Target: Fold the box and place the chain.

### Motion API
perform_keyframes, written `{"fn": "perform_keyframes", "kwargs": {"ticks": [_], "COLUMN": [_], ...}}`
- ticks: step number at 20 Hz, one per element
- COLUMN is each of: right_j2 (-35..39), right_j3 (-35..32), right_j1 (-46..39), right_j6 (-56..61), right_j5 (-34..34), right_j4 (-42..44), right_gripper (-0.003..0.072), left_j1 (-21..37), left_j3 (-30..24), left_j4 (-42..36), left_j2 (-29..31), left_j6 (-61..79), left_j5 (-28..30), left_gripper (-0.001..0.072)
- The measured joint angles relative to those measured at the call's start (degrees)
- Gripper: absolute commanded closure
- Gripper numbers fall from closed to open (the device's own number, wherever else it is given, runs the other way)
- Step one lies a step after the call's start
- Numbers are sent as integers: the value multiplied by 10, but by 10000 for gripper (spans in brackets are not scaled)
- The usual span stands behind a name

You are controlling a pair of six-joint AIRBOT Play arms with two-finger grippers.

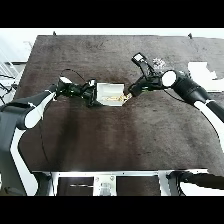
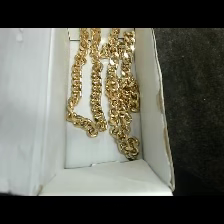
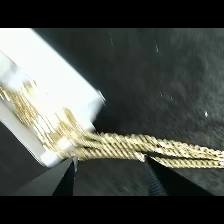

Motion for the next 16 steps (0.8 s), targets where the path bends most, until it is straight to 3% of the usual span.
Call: {"fn": "perform_keyframes", "kwargs": {"ticks": [7, 16], "right_j2": [-99, -196], "right_j3": [14, 80], "right_j1": [-59, -58], "right_j6": [-335, -450], "right_j5": [56, 92], "right_j4": [140, 204], "right_gripper": [179, 198], "left_j1": [0, 0], "left_j3": [0, 0], "left_j4": [0, 0], "left_j2": [0, 0], "left_j6": [0, 0], "left_j5": [-1, -1], "left_gripper": [258, 259]}}
